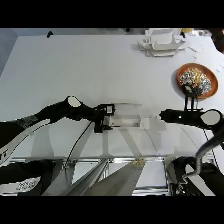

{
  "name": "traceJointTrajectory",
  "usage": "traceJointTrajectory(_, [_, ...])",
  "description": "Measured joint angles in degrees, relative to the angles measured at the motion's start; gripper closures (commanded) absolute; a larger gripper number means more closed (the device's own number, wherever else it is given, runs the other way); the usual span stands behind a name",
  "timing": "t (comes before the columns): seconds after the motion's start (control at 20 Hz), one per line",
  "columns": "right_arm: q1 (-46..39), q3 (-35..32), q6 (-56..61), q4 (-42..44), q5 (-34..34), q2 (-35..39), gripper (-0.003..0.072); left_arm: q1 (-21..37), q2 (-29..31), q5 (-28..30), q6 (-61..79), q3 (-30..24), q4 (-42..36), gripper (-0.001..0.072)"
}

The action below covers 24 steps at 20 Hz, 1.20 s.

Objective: Fold the box and place the chain.

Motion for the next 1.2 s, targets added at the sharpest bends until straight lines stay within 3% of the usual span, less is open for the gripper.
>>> traceJointTrajectory(0.25, [2.21,0.02,-3.10,4.31,3.10,-6.58,0.0672,0.00,0.00,0.00,0.00,0.00,0.00,0.0460])
traceJointTrajectory(0.6, [9.20,0.02,-6.75,11.32,1.31,-8.33,0.0661,0.00,0.00,0.00,0.00,0.00,0.00,0.0460])
traceJointTrajectory(0.75, [10.16,0.02,-8.41,13.64,0.85,-7.37,0.0502,0.00,0.00,0.00,0.00,0.00,0.00,0.0460])
traceJointTrajectory(0.9, [10.56,0.04,-9.05,14.78,0.83,-5.62,0.0455,0.00,0.00,0.00,0.00,0.00,0.00,0.0460])
traceJointTrajectory(1.1, [10.71,0.07,-9.44,15.43,0.92,-2.36,0.0445,0.00,0.00,0.00,0.02,0.00,0.00,0.0460])
traceJointTrajectory(1.2, [10.73,0.09,-9.46,15.67,1.29,-1.11,0.0386,0.00,0.00,0.00,0.00,0.00,0.00,0.0460])
